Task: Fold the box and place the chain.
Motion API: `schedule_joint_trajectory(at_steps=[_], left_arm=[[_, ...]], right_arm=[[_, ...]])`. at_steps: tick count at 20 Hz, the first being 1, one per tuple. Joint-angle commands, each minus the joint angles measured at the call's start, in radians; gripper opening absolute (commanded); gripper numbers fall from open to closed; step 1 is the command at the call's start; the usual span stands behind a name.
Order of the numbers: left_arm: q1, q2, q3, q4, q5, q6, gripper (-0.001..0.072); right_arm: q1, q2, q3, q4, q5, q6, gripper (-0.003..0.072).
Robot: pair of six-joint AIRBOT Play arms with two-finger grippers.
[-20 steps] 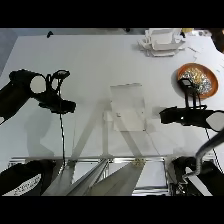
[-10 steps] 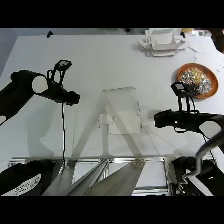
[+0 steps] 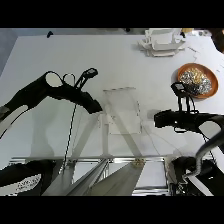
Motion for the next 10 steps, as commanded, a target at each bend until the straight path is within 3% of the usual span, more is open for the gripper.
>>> schedule_joint_trajectory(at_steps=[1,6,10], left_arm=[[0.002,-0.09,0.0,-0.227,-0.004,0.251,0.0629],[0.005,-0.146,0.034,-0.352,0.069,0.363,0.0642],[0.0,-0.289,0.234,-0.285,-0.158,0.296,0.0639]], right_arm=[[0.001,0.0,0.0,0.001,0.001,0.0,0.0017],[0.001,0.0,0.0,0.001,0.016,0.0,0.0017],[0.001,0.0,0.0,0.004,0.016,0.0,0.0017]])
